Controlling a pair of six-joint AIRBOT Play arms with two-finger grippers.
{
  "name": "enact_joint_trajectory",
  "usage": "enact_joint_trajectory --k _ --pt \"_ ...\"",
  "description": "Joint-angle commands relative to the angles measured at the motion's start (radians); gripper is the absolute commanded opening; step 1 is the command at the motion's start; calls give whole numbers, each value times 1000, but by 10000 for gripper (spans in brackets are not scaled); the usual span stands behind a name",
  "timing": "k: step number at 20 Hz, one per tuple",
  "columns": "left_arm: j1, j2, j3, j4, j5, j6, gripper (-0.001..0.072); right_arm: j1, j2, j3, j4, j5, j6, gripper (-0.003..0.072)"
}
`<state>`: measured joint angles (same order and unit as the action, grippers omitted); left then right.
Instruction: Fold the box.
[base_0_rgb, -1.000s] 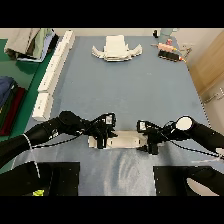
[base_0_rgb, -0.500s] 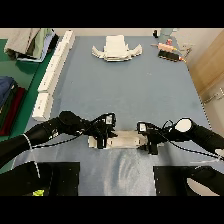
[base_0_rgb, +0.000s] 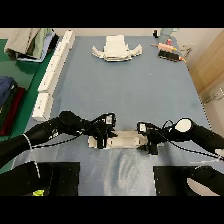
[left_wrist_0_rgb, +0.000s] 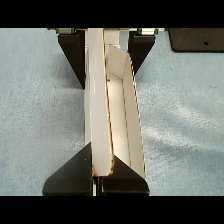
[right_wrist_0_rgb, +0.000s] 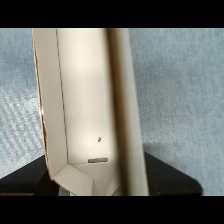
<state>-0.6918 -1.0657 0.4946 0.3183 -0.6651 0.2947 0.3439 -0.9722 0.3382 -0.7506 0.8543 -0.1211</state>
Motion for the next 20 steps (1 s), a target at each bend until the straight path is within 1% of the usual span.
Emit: enact_joint_trajectory --k 1,17,18,19,20 --pt "0 0 1 0 0 0 16 1 1 -1 -2 0 0 512" --pt "0 0 1 -6 0 -2 19 1 1 -1 -2 0 0 512" --pt "1 0 1 -7 2 -1 139 1 1 -1 -2 0 0 512" --pt "2 1 1 -7 14 -26 447 1 1 -1 -2 0 -1 512" --pt "4 8 1 -3 36 -108 547 1 1 -1 -2 0 0 512"
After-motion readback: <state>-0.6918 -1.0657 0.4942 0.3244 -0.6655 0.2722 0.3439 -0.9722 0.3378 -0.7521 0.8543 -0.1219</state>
